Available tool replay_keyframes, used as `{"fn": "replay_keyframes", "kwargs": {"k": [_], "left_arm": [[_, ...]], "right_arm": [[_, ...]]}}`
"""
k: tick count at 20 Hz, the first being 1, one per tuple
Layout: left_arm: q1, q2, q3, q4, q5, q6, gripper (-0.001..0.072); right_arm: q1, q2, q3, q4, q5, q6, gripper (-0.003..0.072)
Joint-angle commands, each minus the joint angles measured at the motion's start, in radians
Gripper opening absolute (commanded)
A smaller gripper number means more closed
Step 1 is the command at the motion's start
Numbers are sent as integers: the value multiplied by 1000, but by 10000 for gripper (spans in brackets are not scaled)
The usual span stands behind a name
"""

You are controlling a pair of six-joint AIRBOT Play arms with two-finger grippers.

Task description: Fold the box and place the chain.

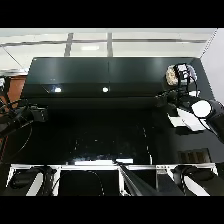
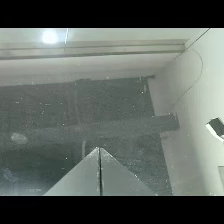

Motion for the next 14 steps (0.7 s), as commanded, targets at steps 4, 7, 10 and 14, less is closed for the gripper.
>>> {"fn": "replay_keyframes", "kwargs": {"k": [4,7,10,14], "left_arm": [[0,0,0,0,0,0,24],[0,0,0,0,0,0,24],[0,0,0,0,0,0,24],[0,0,0,0,0,0,24]], "right_arm": [[1,0,0,0,0,0,18],[1,0,0,0,0,0,18],[1,0,0,2,0,0,18],[1,-4,-1,60,-220,0,23]]}}
